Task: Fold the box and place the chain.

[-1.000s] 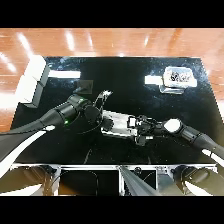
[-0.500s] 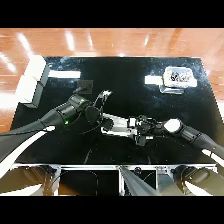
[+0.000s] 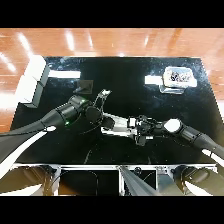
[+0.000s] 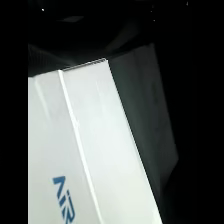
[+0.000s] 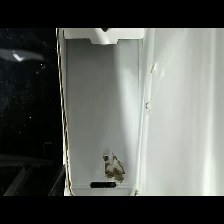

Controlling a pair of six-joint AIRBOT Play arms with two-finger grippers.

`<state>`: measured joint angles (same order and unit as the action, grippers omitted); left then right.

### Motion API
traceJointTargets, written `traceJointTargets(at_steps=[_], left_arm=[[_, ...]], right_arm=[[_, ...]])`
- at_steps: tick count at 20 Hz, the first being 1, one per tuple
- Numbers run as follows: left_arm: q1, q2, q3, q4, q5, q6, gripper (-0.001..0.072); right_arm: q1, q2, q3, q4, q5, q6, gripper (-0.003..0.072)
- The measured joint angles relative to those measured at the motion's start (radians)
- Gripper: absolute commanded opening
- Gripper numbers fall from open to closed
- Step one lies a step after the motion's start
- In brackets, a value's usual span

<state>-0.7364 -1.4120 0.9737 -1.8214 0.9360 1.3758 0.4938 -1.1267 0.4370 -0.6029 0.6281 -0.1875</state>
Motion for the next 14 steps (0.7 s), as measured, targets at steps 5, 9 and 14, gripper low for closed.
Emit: traceJointTargets(at_steps=[5,9,14], left_arm=[[-0.027,0.0,0.0,0.109,-0.002,-0.133,0.044],[-0.064,-0.006,0.0,0.178,0.002,-0.212,0.0322],[-0.085,-0.042,0.005,0.202,0.004,-0.248,0.02]], right_arm=[[0.0,0.0,0.0,0.0,0.0,0.0,0.0409],[0.0,0.0,0.0,0.0,0.0,0.0,0.0409],[0.0,0.0,0.0,0.0,0.0,0.0,0.0409]])
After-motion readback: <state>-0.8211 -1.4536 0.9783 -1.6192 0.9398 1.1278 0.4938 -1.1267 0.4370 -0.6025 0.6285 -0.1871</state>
